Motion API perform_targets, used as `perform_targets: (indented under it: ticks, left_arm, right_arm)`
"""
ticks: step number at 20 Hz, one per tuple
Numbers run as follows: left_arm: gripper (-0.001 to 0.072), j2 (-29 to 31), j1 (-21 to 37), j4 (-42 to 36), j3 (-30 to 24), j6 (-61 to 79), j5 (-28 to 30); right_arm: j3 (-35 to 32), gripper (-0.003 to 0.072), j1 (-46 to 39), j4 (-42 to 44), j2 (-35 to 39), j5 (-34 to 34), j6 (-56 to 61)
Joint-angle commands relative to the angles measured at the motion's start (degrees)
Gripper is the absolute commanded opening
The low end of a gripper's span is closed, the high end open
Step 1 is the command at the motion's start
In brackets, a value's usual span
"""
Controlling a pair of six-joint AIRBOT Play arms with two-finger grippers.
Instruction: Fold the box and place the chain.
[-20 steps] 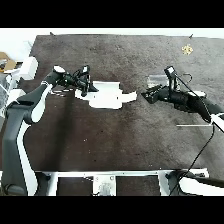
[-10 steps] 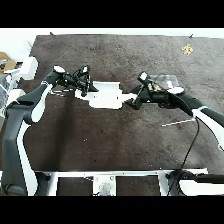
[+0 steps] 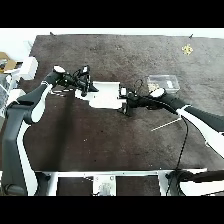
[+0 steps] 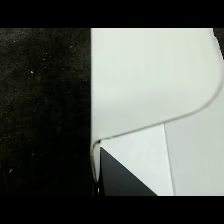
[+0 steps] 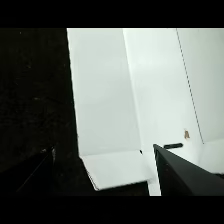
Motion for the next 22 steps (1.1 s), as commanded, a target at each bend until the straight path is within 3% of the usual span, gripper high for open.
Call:
perform_targets:
  ticks: [1,11,14,17,22]
  left_arm:
    - [0.0013,0.0,0.0,0.0,0.0,0.0,0.0]
    - [0.0013,0.0,0.0,0.0,0.0,0.0,0.0]
    - [0.0013,0.0,0.0,0.0,0.0,0.0,0.0]
    - [0.0013,0.0,0.0,0.0,0.0,0.0,0.0]
    - [0.0013,0.0,0.0,0.0,0.0,0.0,0.0]
  right_arm:
    - [1.7,0.0681,1.4,-3.3,-2.5,-2.0,0.9]
    - [4.9,0.0681,1.6,-6.6,-2.3,-8.4,7.4]
    - [5.6,0.0680,-0.5,-6.6,-0.2,-4.7,8.5]
    - [10.8,0.0680,-3.3,-2.7,-3.5,2.8,9.4]
    - [17.0,0.0682,-5.7,-2.9,-8.0,6.6,9.4]
